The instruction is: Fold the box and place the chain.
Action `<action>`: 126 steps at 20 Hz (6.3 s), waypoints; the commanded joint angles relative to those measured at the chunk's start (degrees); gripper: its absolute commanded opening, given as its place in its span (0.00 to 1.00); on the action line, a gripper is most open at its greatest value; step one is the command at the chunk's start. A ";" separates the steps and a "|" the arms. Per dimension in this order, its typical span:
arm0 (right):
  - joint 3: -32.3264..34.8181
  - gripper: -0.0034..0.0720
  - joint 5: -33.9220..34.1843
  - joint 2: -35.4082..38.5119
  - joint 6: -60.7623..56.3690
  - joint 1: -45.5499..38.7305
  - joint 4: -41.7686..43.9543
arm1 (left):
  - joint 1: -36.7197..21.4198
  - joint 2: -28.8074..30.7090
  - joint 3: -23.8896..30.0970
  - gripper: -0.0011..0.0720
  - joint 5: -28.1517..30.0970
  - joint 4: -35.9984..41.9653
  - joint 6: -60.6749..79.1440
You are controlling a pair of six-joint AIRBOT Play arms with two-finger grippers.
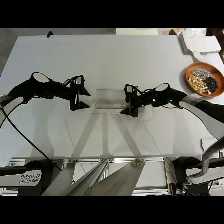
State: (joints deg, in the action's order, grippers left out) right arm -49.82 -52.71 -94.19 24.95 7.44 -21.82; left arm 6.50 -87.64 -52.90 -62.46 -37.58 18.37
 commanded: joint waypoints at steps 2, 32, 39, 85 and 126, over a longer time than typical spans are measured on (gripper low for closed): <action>0.02 0.58 0.00 0.02 -0.02 -0.02 0.02 | 0.04 -2.43 0.31 0.82 -4.57 3.30 7.30; 0.02 0.58 0.00 0.02 -0.02 -0.02 0.00 | 3.39 -5.40 0.31 0.39 -2.43 6.12 17.68; 0.02 0.58 0.00 0.02 -0.02 -0.02 0.02 | 3.61 -5.40 0.31 0.29 1.64 6.27 19.26; 0.02 0.58 0.00 0.04 -0.02 -0.02 0.00 | 5.60 -6.82 0.31 0.03 1.81 10.12 14.60; 0.00 0.58 0.00 0.04 -0.02 -0.02 0.00 | -3.65 3.13 8.61 0.02 -0.15 -0.35 -68.94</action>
State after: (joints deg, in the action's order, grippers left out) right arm -49.80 -52.69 -94.19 24.93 7.44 -21.82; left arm 1.80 -84.12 -44.34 -61.69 -40.80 -50.15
